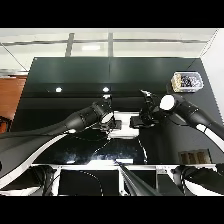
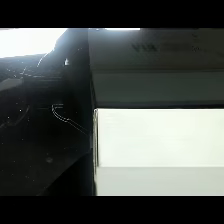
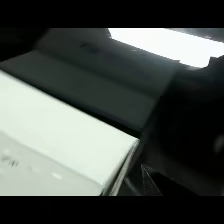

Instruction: Fold the box and place the chain.

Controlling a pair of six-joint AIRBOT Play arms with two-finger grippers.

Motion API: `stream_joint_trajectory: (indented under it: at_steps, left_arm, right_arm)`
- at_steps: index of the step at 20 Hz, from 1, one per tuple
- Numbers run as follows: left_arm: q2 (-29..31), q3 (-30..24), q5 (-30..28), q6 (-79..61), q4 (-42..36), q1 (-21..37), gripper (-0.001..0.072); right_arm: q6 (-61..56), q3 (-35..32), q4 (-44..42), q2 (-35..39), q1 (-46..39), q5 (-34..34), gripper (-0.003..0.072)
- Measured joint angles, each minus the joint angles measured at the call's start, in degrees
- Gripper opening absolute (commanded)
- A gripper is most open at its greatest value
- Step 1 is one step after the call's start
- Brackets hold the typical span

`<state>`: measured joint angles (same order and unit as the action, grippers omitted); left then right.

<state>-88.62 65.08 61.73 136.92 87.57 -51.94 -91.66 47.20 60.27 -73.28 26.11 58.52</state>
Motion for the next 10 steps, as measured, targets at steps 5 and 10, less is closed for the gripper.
stream_joint_trajectory:
  at_steps: [5, 10]
  left_arm:
    - [0.0, 0.0, 0.02, 0.0, 0.02, 0.0, 0.0029]
    - [0.0, 0.0, 0.09, 0.0, 0.02, 0.0, 0.0029]
  right_arm:
    - [-17.53, 1.51, 11.58, 0.0, 7.8, -0.26, 0.0342]
    - [-29.0, 1.77, 20.15, -0.11, 12.81, -0.83, 0.0341]
